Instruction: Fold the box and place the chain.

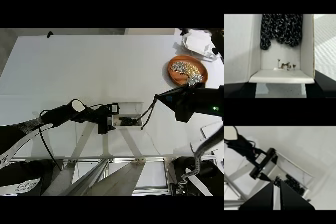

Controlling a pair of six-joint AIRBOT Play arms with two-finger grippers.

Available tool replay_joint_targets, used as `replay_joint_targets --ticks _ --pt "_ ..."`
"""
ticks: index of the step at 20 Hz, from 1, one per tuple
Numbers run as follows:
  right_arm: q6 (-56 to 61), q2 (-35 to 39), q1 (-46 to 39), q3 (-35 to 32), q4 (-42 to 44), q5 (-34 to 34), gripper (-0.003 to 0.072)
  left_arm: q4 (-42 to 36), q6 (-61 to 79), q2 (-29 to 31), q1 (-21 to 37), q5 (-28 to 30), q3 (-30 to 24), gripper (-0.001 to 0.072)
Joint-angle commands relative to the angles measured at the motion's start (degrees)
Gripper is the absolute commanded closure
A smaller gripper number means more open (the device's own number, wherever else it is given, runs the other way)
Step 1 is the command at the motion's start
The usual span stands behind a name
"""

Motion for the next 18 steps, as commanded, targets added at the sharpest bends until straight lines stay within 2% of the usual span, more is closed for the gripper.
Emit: replay_joint_targets --ticks 1,6,11,14,18 --pt "-1.22 0.33 0.04 -2.27 3.43 -0.44 0.0675 0.02 0.0 0.04 -0.02 0.02 -0.02 0.0364" --pt "-6.4 0.02 0.04 -14.99 10.32 -8.22 0.0675 0.02 0.0 0.04 -0.02 0.02 -0.02 0.0364" --pt "-10.6 -4.83 0.24 -24.09 10.43 -10.62 0.0675 0.02 0.0 0.04 -0.02 0.02 -0.02 0.0364" --pt "-13.94 -9.07 4.7 -25.86 10.05 -12.2 0.0675 0.02 0.0 0.04 -0.02 0.02 -0.02 0.0364" --pt "-11.82 -15.19 12.94 -25.86 7.41 -21.53 0.0675 0.02 0.0 0.02 -0.02 0.02 -0.02 0.0364"
